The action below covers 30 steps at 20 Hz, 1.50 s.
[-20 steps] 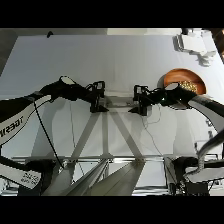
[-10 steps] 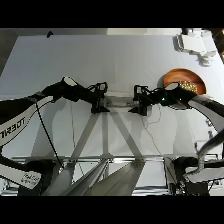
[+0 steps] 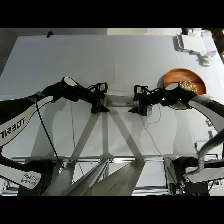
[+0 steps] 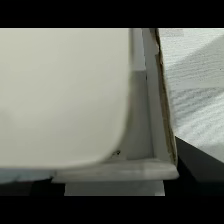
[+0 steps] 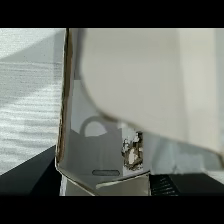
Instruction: Fold the box and place the chain.
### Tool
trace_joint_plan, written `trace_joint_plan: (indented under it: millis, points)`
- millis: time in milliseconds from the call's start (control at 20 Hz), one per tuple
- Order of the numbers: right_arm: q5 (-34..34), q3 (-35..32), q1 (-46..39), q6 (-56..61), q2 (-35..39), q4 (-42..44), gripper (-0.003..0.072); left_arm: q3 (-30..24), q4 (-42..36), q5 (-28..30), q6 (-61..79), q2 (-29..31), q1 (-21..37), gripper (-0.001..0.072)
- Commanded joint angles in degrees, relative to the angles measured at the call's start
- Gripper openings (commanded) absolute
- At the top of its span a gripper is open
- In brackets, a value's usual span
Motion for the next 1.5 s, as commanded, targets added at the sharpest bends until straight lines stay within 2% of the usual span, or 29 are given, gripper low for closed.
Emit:
trace_joint_plan:
  millis: [0, 600, 650, 700, 750, 950, 1300, 1350, 1400, 1450]
  points:
    - [0.0, 0.0, 0.0, 0.0, 0.0, 0.0, 0.0465, 0.0, 0.0, 0.0, 0.0, 0.0, -0.1, 0.0424]
    - [0.1, 0.0, 0.0, 0.0, 0.0, 0.0, 0.0466, 0.0, 0.0, 0.0, 0.0, 0.0, -0.1, 0.0424]
    - [0.1, 0.0, 0.0, 0.4, 0.0, 0.0, 0.0495, 0.0, 0.0, 0.0, 0.0, 0.0, -0.1, 0.0424]
    - [-0.1, 0.0, 0.0, 0.7, 0.0, -0.1, 0.0652, 0.0, 0.0, 0.0, 0.0, 0.0, -0.1, 0.0424]
    - [-0.2, 0.0, 0.0, 0.7, 0.1, -0.4, 0.0707, 0.0, 0.0, 0.0, 0.0, 0.0, -0.1, 0.0424]
    - [-0.3, 0.0, 0.0, 2.3, 1.6, -6.2, 0.0706, 0.0, 0.0, 0.0, 0.0, 0.0, -0.1, 0.0424]
    - [-1.5, 0.0, 0.0, 15.5, 11.6, -20.6, 0.0692, 0.0, 0.0, 0.0, 0.0, 0.0, -0.1, 0.0424]
    - [-1.5, 0.0, 0.0, 17.3, 13.1, -22.9, 0.0667, 0.0, 0.0, 0.0, 0.0, 0.0, -0.1, 0.0424]
    - [-1.3, 0.0, 0.0, 19.3, 14.7, -24.7, 0.0603, 0.0, 0.0, 0.0, 0.0, 0.0, -0.1, 0.0424]
    - [-1.1, 0.0, 0.0, 21.8, 16.3, -25.6, 0.0488, 0.0, 0.0, 0.0, 0.0, 0.0, -0.1, 0.0424]
